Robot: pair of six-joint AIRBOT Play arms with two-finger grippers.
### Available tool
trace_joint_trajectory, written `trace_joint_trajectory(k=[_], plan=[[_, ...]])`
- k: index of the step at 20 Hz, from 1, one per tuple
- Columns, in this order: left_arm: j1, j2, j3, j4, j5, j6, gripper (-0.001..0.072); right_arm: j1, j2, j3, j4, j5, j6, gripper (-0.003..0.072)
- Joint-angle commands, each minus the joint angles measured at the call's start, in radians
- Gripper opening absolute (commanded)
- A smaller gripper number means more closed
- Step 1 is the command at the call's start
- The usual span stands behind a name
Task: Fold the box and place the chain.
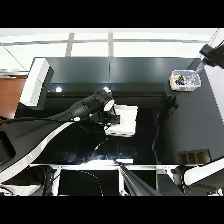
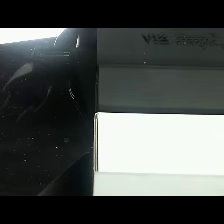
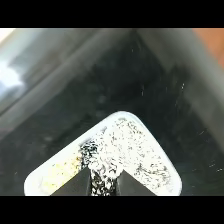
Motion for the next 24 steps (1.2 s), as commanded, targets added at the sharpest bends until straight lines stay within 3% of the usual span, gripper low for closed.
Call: trace_joint_trajectory(k=[1, 11, 15, 19, 24], plan=[[0.001, 0.000, 0.001, 0.000, 0.000, 0.000, 0.0029, 0.000, 0.127, 0.010, 0.008, 0.016, -0.161, 0.0011], [0.001, 0.000, 0.001, 0.001, 0.000, 0.000, 0.0029, 0.023, 0.511, 0.010, 0.471, -0.011, -0.437, 0.0010], [0.001, 0.000, 0.001, 0.003, 0.000, 0.000, 0.0029, 0.026, 0.603, 0.009, 0.647, 0.052, -0.487, 0.0010], [0.001, 0.000, 0.001, 0.003, 0.000, 0.000, 0.0029, 0.064, 0.701, -0.041, 0.706, 0.083, -0.512, 0.0010], [0.001, 0.000, 0.001, 0.003, 0.000, 0.000, 0.0029, 0.246, 0.832, -0.233, 0.689, 0.105, -0.526, 0.0010]])
